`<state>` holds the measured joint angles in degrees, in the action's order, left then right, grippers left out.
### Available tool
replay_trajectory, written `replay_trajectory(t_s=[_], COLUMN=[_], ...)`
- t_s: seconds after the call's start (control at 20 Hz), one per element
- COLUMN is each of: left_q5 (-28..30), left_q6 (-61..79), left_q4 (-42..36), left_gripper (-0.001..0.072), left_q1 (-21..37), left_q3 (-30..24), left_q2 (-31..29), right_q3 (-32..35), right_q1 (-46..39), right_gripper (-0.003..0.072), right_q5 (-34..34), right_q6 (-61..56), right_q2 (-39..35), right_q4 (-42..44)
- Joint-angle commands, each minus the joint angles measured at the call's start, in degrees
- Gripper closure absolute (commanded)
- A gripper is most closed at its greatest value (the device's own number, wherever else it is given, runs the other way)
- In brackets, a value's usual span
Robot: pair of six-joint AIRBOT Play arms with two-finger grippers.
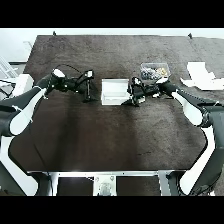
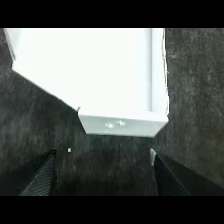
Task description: Fold the box and place the chain.
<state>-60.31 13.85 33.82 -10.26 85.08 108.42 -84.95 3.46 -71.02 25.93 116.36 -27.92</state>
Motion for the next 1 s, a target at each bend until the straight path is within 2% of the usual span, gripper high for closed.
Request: replay_trajectory(t_s=[0.0, 0.15, 0.3, 0.95], left_q5=[-0.46, -5.70, -8.09, -7.87], left_q6=[3.65, 3.37, 3.15, 4.20], left_q4=[-3.04, -4.04, -4.59, -5.79], left_gripper=[-0.0011, -0.0011, -0.0011, -0.0011], left_q1=[-0.04, -0.04, -0.04, -0.87], left_q3=[0.04, 3.34, 5.86, 6.45], left_q2=[1.18, 4.13, 5.86, 7.45], right_q3=[0.00, 0.00, 0.00, 0.00], right_q1=[0.04, 0.04, 0.04, 0.02], right_gripper=[0.0104, 0.0104, 0.0104, 0.0104], right_q5=[0.00, 0.00, 0.00, 0.00], right_q6=[-0.02, -0.02, -0.02, -0.02], right_q2=[-0.04, -0.04, -0.04, -0.04], right_q4=[0.00, 0.02, 0.02, 0.00])
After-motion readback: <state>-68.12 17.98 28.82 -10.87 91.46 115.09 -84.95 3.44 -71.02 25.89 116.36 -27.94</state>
